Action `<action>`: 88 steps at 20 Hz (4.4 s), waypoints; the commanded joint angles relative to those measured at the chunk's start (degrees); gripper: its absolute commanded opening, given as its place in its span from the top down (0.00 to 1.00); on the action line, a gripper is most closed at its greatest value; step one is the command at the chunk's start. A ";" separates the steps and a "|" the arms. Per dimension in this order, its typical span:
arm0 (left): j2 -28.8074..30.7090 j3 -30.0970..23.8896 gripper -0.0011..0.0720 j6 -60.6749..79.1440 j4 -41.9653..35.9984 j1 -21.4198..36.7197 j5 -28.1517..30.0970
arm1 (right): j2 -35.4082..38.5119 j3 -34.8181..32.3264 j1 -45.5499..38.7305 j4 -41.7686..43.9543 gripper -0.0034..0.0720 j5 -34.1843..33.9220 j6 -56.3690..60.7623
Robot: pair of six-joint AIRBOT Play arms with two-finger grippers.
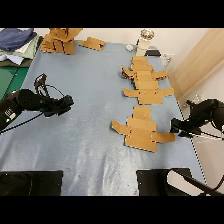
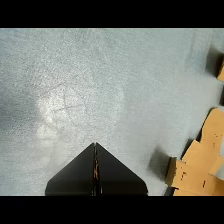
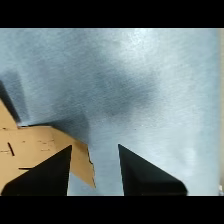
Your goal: Fold the box.
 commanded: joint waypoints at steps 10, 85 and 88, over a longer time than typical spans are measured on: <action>0.04 0.42 0.28 9.35 -8.17 0.04 -0.57 | -0.96 -3.19 1.66 21.07 0.47 -1.62 -11.26; -19.61 -4.83 0.64 73.66 -38.21 16.63 -36.87 | 0.68 -10.58 56.94 42.58 0.95 23.04 -19.93; -19.61 -4.92 0.64 74.79 -38.82 16.04 -36.39 | 0.68 -11.26 58.07 42.47 0.95 24.22 -19.34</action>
